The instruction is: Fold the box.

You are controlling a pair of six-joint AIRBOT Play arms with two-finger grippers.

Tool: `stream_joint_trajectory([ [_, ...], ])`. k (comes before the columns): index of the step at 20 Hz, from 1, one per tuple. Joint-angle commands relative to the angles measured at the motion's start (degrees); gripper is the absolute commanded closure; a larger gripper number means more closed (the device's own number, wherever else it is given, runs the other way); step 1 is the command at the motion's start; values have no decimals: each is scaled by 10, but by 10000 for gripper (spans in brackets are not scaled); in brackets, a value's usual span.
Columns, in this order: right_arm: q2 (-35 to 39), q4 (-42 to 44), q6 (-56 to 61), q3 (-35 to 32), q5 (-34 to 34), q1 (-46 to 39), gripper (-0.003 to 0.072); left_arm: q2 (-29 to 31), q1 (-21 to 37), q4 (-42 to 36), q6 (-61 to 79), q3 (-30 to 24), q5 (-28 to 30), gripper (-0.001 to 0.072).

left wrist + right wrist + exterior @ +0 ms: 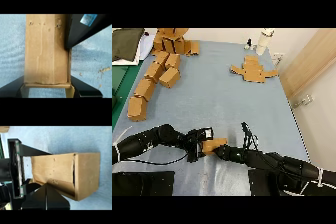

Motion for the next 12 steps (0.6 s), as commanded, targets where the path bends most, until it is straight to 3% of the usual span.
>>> stream_joint_trajectory([
  [1,49,-62,0,4,2,0,686,0,0,0,0,0,0,178],
  [3,96,-123,0,5,-9,-8,687,0,0,0,0,0,0,178],
  [4,110,-143,0,8,-47,-23,686,0,0,0,0,0,0,178],
  [7,115,-216,9,50,-249,-92,686,0,0,0,0,0,0,178],
  [11,107,-591,253,141,-545,-176,686,0,0,0,0,0,0,178],
  [12,97,-651,280,161,-614,-195,685,0,0,0,0,0,0,178],
])
